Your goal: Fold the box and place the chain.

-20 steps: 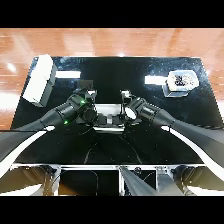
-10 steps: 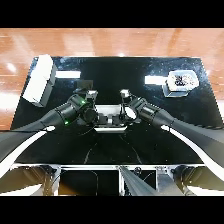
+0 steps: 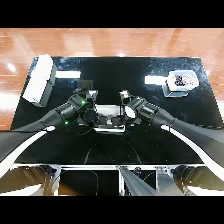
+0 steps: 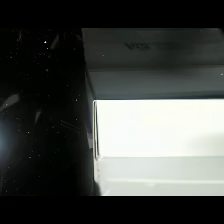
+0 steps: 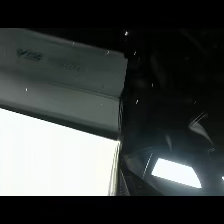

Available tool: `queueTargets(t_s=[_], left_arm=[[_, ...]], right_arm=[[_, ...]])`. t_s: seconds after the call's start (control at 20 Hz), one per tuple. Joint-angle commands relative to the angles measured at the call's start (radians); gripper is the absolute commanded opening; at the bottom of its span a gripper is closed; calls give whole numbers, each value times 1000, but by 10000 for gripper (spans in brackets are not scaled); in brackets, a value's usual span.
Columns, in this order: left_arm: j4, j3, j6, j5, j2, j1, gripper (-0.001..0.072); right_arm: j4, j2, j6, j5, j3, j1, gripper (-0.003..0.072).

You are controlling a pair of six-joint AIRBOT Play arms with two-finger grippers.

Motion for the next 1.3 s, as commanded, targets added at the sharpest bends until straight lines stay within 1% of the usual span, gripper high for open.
queueTargets(t_s=[0.0,0.15,0.2,0.25,0.3,0.35,0.55,0.6,0.65,0.7,0.8,0.9,1.1,1.2,1.25], left_arm=[[-4,0,-3,-2,0,0,20],[-4,0,-3,-2,0,0,20],[-4,0,-3,-2,0,0,19],[-4,0,-3,-2,0,0,20],[-5,0,-3,-2,0,0,20],[-5,0,-3,-2,0,0,20],[-4,0,-3,0,0,1,19],[-4,0,-3,-1,0,1,19],[-4,0,-3,-1,0,1,19],[-4,0,-3,-1,0,1,19],[-4,0,-3,0,0,1,19],[-4,0,-3,1,0,1,19],[-4,0,-3,-1,0,1,19],[-4,0,-3,0,0,1,19],[-4,0,-3,0,0,1,19]], right_arm=[[-6,0,7,7,15,0,285],[-6,-1,7,3,16,0,283],[-6,-1,6,3,16,0,240],[-6,-1,6,-3,16,0,233],[-6,-1,6,-9,16,0,202],[-3,-1,-13,-13,16,0,31],[2,0,-28,-6,19,0,35],[30,1,-60,7,26,0,50],[48,4,-95,27,35,0,349],[46,10,-125,54,50,0,600],[43,46,-187,93,69,0,607],[11,117,-219,146,72,0,607],[-182,262,-219,371,64,0,607],[-239,324,-219,427,49,-16,607],[-229,355,-218,424,34,-36,607]])
